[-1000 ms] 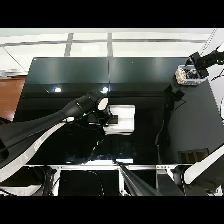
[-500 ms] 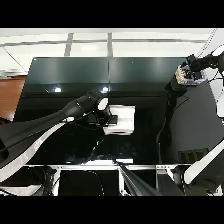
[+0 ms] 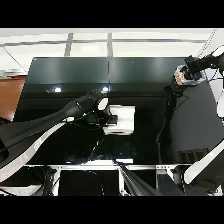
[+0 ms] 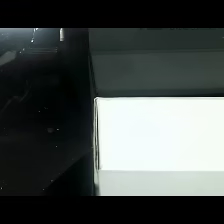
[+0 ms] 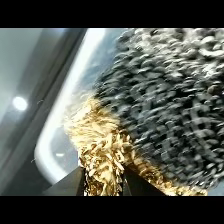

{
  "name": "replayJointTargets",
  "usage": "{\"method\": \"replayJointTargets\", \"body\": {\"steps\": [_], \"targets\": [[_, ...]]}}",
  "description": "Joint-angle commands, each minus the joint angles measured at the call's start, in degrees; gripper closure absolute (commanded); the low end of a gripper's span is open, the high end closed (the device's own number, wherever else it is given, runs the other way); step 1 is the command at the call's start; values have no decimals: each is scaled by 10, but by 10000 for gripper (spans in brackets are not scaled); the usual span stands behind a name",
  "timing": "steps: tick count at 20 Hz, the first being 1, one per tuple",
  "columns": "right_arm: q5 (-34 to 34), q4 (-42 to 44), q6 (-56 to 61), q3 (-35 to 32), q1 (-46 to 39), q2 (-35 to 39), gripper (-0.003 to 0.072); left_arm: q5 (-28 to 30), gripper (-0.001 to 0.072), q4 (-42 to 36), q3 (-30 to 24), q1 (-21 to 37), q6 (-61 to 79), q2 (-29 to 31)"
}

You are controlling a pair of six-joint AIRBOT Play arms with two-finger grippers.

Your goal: Fold the box and place the chain.

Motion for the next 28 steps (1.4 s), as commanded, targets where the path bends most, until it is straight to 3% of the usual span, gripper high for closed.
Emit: {"method": "replayJointTargets", "body": {"steps": [1, 10, 15, 20, 24, 28], "targets": [[10, 3, -103, 1, 0, 54, 676, 0, 684, 0, 0, 0, 0, 0], [35, 4, -217, 1, 0, 302, 679, 0, 684, 0, 0, 0, 0, 0], [143, 30, -268, -5, 6, 409, 678, 0, 684, 0, 0, 0, 0, 0], [176, 48, -306, -170, 86, 535, 678, -1, 684, 0, 0, 0, 0, 0], [249, 50, -326, -301, 193, 596, 677, -2, 684, 0, 0, 0, 0, 0], [217, 89, -328, -386, 301, 604, 676, -4, 684, 0, 0, 0, 0, 0]]}}
